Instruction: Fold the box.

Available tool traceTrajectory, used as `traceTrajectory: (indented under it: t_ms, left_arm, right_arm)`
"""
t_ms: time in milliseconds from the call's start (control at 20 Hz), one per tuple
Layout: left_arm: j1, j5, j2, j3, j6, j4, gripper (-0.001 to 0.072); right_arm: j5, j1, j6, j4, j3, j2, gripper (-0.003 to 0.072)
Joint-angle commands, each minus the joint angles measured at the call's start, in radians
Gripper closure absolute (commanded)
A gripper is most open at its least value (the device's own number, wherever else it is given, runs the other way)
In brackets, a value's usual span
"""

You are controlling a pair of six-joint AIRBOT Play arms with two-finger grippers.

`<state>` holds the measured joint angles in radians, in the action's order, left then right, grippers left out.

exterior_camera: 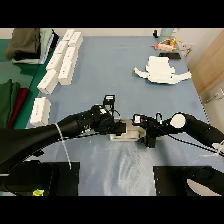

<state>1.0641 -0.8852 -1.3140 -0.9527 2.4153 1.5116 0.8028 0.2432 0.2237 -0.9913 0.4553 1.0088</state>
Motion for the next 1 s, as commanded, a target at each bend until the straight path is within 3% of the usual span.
traceTrajectory:
  t_ms: [0,400,450,500,550,600,650,850,900,950]
  left_arm:
    - [0.030,-0.054,-0.045,-0.034,0.021,0.022,0.0297]
    - [0.033,-0.105,-0.073,-0.043,0.069,0.086,0.0300]
    - [0.033,-0.106,-0.079,-0.045,0.069,0.086,0.0346]
    - [0.033,-0.106,-0.085,-0.050,0.061,0.087,0.0440]
    - [0.033,-0.101,-0.085,-0.054,0.048,0.087,0.0592]
    - [0.033,-0.094,-0.085,-0.057,0.035,0.085,0.0687]
    - [0.033,-0.093,-0.086,-0.058,0.035,0.082,0.0695]
    - [0.033,-0.097,-0.085,-0.059,0.035,0.060,0.0694]
    - [0.034,-0.097,-0.085,-0.059,0.035,0.052,0.0652]
    - [0.033,-0.096,-0.085,-0.060,0.040,0.038,0.0339]
  right_arm:
    - [0.000,0.000,0.000,0.000,0.000,0.001,0.0180]
    - [0.000,0.000,0.000,0.000,0.000,0.001,0.0179]
    - [0.000,0.000,0.000,0.000,0.000,0.001,0.0180]
    - [0.000,0.000,0.000,0.000,0.000,0.001,0.0180]
    - [0.000,0.000,0.000,0.000,0.000,0.001,0.0180]
    - [0.000,0.000,0.000,0.000,0.000,0.001,0.0180]
    - [0.000,0.000,0.000,0.000,0.001,0.001,0.0180]
    - [0.000,0.000,0.000,0.000,0.001,0.001,0.0180]
    - [0.000,0.000,0.000,0.000,0.001,0.001,0.0180]
    - [0.000,0.000,0.000,0.000,0.001,0.001,0.0180]
